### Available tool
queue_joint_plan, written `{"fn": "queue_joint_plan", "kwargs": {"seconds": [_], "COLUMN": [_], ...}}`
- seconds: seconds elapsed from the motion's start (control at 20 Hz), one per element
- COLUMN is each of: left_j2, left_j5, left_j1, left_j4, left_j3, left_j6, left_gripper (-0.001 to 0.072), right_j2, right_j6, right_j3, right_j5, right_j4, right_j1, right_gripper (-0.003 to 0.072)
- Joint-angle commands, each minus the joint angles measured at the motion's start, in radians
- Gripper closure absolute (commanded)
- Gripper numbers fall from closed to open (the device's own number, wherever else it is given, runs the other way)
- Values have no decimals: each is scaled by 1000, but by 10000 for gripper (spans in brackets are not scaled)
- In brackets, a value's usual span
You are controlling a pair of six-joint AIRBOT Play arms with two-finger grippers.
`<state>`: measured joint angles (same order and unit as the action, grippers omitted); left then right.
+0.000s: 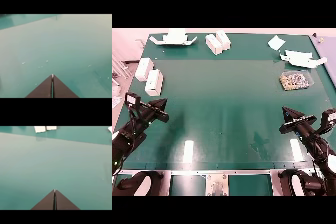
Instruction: Fold the box and place the chain.
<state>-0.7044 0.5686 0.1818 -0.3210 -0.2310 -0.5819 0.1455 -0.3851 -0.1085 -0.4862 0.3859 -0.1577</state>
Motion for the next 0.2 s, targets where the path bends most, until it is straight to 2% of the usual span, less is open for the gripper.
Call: {"fn": "queue_joint_plan", "kwargs": {"seconds": [0.0, 0.15], "left_j2": [1, 1], "left_j5": [0, 0], "left_j1": [0, 0], "left_j4": [0, 0], "left_j3": [1, 1], "left_j6": [0, 0], "left_gripper": [684, 684], "right_j2": [-1, -1], "right_j6": [0, 0], "right_j3": [0, 0], "right_j5": [0, 0], "right_j4": [0, 0], "right_j1": [0, 0], "right_gripper": [671, 672]}}
